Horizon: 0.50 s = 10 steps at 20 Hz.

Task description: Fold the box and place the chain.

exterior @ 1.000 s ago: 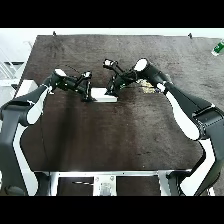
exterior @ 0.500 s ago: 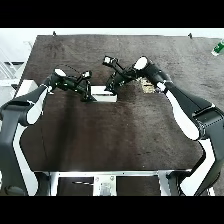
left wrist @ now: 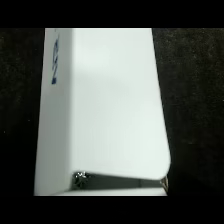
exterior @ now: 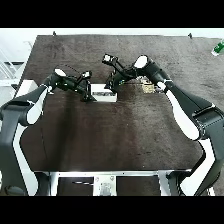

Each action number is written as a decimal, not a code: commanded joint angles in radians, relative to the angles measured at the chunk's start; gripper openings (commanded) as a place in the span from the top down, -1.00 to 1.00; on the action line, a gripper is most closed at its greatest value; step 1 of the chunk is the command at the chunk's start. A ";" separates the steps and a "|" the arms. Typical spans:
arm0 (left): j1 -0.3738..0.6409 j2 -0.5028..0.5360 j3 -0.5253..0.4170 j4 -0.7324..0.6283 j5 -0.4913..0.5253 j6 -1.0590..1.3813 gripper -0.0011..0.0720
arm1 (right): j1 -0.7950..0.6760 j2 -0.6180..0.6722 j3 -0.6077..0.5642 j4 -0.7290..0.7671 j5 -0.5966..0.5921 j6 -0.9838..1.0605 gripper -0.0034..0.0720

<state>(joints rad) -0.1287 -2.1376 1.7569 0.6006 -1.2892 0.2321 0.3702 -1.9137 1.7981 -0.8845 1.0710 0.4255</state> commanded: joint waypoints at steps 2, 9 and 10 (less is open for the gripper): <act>0.000 0.001 0.001 0.000 -0.001 0.001 -0.43 | 0.013 -0.005 -0.003 -0.034 0.004 0.002 0.35; 0.000 0.001 0.001 0.000 -0.001 0.001 -0.42 | 0.027 -0.005 -0.007 -0.089 0.003 0.028 0.35; 0.000 0.001 0.001 0.000 -0.001 0.001 -0.42 | 0.027 -0.005 -0.010 -0.089 0.003 0.029 0.35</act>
